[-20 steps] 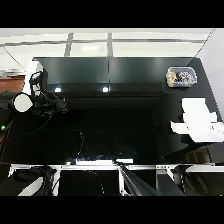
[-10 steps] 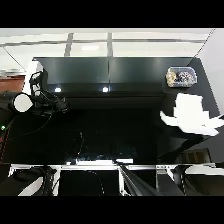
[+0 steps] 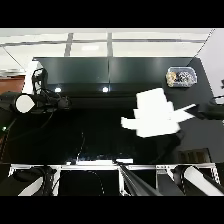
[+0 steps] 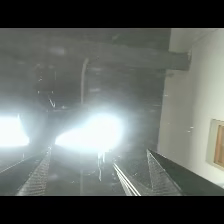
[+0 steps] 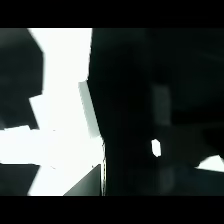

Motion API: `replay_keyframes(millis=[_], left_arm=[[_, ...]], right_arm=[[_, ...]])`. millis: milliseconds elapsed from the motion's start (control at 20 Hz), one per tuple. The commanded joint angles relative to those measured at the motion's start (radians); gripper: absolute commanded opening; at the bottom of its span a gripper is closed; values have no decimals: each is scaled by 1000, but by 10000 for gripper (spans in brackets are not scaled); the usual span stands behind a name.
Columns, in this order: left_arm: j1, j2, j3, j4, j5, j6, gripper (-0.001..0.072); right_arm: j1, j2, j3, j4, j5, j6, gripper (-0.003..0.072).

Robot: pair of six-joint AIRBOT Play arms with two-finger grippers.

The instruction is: Fold the box and place the chain.

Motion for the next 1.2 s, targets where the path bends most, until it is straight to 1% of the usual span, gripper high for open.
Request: replay_keyframes(millis=[0,100,150,250,300,350,400,550,800,850,950,1050,1150], left_arm=[[-40,-6,0,-71,49,96,709],[-24,-29,0,-237,74,222,709],[-3,-47,0,-351,76,298,709],[63,-103,0,-698,29,579,709],[100,-141,0,-887,-27,743,709],[134,-182,0,-1033,-92,866,709],[154,-218,0,-1094,-122,908,709],[163,-316,0,-1081,-140,981,709],[156,-472,2,-1088,-260,1067,709],[162,-488,2,-1067,-269,1067,709],[161,-499,2,-1032,-247,1085,709],[156,-510,7,-1043,-226,1120,709],[153,-537,33,-1043,-233,1137,709]], right_arm=[[251,266,-284,324,-319,-27,17],[447,350,-391,398,-534,-24,17],[543,361,-415,406,-617,-18,17],[693,358,-420,414,-713,-13,17],[752,358,-420,424,-739,-13,17],[806,358,-420,424,-757,-13,18],[848,358,-420,423,-768,-13,17],[923,358,-420,423,-783,-2,17],[934,358,-420,423,-781,9,17],[934,358,-420,423,-780,10,17],[934,358,-420,423,-780,23,17],[934,358,-420,423,-777,29,17],[934,358,-420,422,-773,34,17]])
